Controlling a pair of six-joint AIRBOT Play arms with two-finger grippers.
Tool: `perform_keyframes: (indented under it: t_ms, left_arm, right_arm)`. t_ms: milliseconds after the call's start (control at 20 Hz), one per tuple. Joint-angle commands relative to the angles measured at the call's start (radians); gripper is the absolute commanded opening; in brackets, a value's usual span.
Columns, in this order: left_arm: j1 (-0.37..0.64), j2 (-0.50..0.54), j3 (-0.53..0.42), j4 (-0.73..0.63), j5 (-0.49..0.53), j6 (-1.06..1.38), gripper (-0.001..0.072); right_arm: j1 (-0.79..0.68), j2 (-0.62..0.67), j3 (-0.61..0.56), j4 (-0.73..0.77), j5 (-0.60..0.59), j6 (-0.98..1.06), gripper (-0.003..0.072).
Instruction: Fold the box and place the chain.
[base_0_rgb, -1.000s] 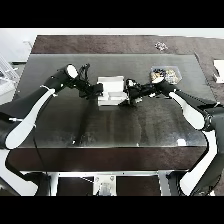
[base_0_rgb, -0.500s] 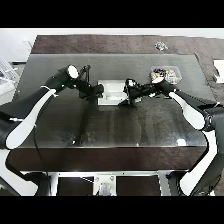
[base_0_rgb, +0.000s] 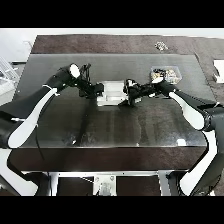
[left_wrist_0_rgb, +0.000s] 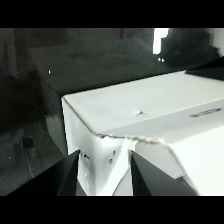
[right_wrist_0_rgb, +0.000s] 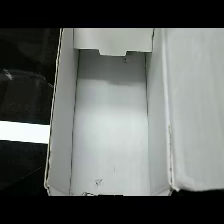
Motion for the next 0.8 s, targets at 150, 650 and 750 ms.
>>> perform_keyframes:
  t_ms: [150,650,750]
  left_arm:
    - [-0.027,-0.053,0.086,0.096,-0.077,-0.067,0.0369]
    - [-0.071,-0.072,0.116,0.225,-0.108,-0.163,0.0369]
    - [-0.082,-0.092,0.156,0.265,-0.138,-0.182,0.0369]
  right_arm:
    - [0.000,0.000,0.000,0.000,0.000,0.000,0.0577]
    - [0.001,0.000,0.000,0.000,0.000,0.000,0.0577]
    - [0.000,0.000,0.000,0.000,0.000,0.000,0.0578]
